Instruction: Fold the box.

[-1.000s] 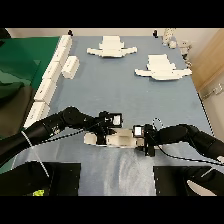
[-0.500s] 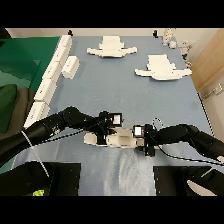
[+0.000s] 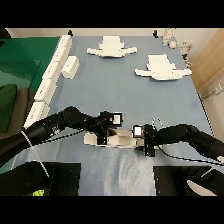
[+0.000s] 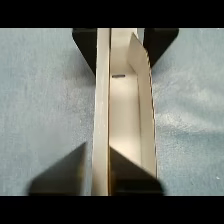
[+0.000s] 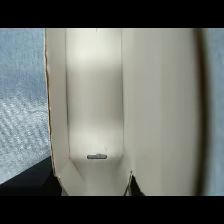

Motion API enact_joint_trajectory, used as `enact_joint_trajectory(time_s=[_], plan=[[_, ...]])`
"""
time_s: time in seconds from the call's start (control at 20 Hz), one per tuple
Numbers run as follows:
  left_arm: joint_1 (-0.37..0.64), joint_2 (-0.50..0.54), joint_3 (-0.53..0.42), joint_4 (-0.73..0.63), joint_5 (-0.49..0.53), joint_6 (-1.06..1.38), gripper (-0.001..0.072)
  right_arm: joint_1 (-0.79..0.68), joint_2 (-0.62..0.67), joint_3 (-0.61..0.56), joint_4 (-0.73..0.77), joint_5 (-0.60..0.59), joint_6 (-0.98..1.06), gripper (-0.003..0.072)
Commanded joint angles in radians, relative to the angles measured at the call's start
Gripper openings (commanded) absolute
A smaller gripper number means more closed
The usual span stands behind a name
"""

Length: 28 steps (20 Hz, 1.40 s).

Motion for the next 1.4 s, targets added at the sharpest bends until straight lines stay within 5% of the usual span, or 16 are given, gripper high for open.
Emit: enact_joint_trajectory(time_s=[0.0,0.15,0.3,0.35,0.4,0.45,0.7,0.8,1.0,1.35], plan=[[0.0,0.001,0.0,0.007,-0.002,-0.021,0.0389,0.0,0.001,0.001,0.0,0.001,0.001,0.0516],[0.002,0.006,0.0,0.021,-0.005,-0.034,0.0391,0.0,0.001,0.001,0.0,0.001,0.001,0.0516],[0.002,0.066,0.0,0.198,-0.035,-0.278,0.0392,0.0,0.001,0.001,0.0,0.001,0.001,0.0516],[0.002,0.101,0.0,0.29,-0.07,-0.416,0.041,0.0,0.001,0.001,0.0,0.001,0.001,0.0516],[0.002,0.138,0.0,0.381,-0.119,-0.563,0.0561,0.0,0.001,0.001,0.0,0.001,0.001,0.0517],[0.002,0.171,0.0,0.454,-0.17,-0.698,0.0602,0.0,0.001,0.001,0.0,0.001,0.001,0.0517],[0.0,0.262,0.0,0.512,-0.401,-1.117,0.0566,0.0,0.001,0.001,0.0,0.001,0.001,0.0516],[-0.001,0.25,0.0,0.373,-0.441,-1.135,0.0028,0.0,0.001,0.001,0.0,0.001,0.001,0.0516],[0.002,0.162,0.034,0.076,-0.396,-1.09,0.0018,0.0,0.001,0.001,0.0,0.001,0.001,0.0516],[0.149,-0.085,0.269,0.07,-0.388,-1.157,0.0018,0.0,0.001,0.001,0.0,0.001,0.001,0.0516]])
